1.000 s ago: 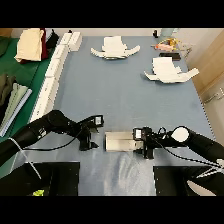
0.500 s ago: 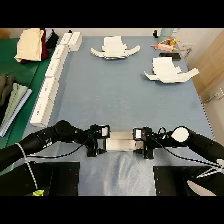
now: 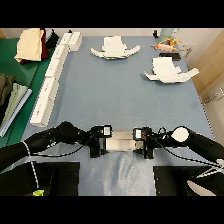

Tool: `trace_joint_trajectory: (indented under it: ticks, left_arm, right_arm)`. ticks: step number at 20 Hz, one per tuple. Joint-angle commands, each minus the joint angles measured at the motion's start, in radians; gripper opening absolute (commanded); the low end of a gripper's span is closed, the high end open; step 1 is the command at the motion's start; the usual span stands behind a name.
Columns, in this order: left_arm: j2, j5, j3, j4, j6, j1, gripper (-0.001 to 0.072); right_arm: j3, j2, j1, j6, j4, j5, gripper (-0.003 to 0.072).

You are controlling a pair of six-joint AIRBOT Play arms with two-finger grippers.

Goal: Fold the box.

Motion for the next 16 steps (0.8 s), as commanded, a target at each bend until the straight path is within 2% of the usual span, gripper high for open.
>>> trace_joint_trajectory:
  ticks: [1, 4, 5, 6, 16]
  left_arm:
    - [-0.005, 0.033, -0.001, -0.004, 0.000, -0.025, 0.0692]
    - [-0.010, 0.033, -0.001, -0.006, 0.000, -0.029, 0.0686]
    - [-0.015, 0.032, -0.001, -0.006, 0.000, -0.029, 0.0586]
    - [-0.017, 0.032, 0.000, -0.006, 0.000, -0.029, 0.0520]
    - [-0.016, 0.029, 0.000, -0.006, -0.001, -0.028, 0.0525]
  right_arm:
    - [0.001, 0.000, 0.000, 0.000, 0.000, 0.000, 0.0509]
    - [0.001, 0.000, 0.000, 0.000, 0.000, 0.000, 0.0509]
    - [0.001, 0.000, 0.000, 0.000, 0.000, 0.000, 0.0509]
    - [0.001, 0.000, 0.000, 0.000, 0.000, 0.000, 0.0509]
    - [0.001, 0.000, 0.000, 0.000, 0.000, 0.000, 0.0509]
